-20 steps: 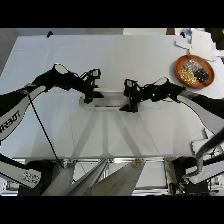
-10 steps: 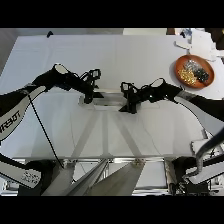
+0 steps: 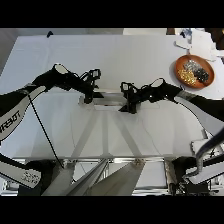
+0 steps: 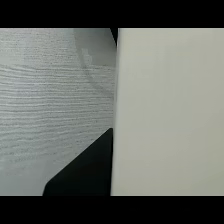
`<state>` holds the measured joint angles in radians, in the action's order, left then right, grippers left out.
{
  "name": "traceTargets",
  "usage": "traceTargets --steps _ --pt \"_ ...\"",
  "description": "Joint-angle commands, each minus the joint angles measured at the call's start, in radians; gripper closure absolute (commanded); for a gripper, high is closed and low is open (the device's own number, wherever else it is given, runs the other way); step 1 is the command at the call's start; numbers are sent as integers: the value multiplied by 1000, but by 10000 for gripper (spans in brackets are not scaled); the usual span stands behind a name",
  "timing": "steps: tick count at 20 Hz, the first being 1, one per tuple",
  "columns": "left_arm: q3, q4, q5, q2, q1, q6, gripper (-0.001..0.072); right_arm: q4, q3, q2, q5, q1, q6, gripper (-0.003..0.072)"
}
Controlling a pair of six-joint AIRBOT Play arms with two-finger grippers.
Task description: Fold the box and place the chain.
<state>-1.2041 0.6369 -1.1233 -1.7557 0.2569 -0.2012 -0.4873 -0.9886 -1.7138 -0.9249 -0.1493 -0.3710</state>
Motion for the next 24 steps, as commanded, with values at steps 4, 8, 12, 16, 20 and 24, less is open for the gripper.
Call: traceTargets --steps 4,8,12,16,20,24 --pt "0 0 1 -1 0 0 698 -2 0 0 2 -1 0 322" --pt "0 0 1 -1 0 0 698 -2 0 0 2 -1 0 322" --pt "0 0 0 -1 0 0 698 -2 0 0 2 -1 0 322" --pt "0 -1 -14 -1 0 7 686 -2 0 0 2 -1 0 322" --pt "0 0 -13 0 0 7 249 -2 0 0 2 -1 0 322" --pt "0 0 -15 3 0 8 143 -2 0 0 1 -1 0 322"
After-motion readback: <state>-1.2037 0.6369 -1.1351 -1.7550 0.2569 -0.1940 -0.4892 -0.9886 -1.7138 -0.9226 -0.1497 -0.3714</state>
